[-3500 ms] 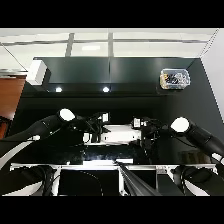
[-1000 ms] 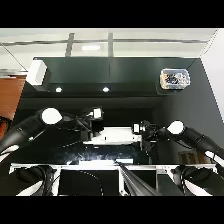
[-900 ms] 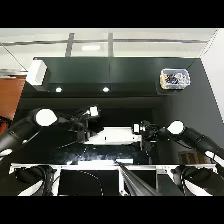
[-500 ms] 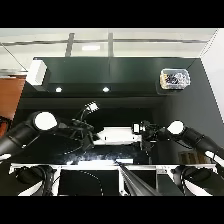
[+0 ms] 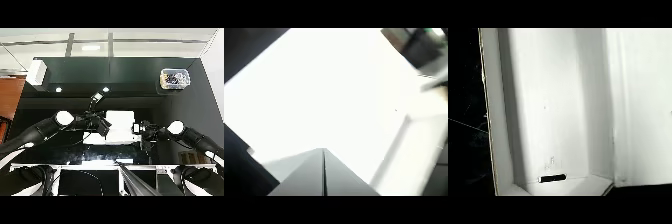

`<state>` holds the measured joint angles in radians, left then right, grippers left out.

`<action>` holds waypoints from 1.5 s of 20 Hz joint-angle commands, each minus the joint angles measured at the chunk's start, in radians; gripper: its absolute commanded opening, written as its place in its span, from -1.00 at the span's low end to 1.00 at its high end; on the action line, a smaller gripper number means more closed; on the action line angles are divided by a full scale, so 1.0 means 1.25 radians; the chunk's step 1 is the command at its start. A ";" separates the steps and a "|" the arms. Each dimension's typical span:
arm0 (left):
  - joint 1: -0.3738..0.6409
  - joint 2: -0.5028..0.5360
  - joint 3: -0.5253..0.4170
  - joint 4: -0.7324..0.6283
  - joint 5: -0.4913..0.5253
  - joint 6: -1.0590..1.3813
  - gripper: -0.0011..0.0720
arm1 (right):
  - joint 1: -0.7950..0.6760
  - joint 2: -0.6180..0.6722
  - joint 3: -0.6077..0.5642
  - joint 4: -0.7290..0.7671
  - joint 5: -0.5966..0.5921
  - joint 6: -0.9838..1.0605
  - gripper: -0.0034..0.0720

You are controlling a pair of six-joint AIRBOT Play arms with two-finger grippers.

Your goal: Fold the box and place the chain.

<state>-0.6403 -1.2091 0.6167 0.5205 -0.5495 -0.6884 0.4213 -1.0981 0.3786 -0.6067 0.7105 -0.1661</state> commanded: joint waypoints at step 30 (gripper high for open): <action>0.025 0.143 -0.075 0.333 -0.258 0.462 0.95 | 0.000 0.000 -0.001 0.000 -0.001 0.000 0.37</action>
<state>-0.5327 -0.9764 0.5381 0.9195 -0.9417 -0.3317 0.4213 -1.0977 0.3786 -0.6067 0.7094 -0.1665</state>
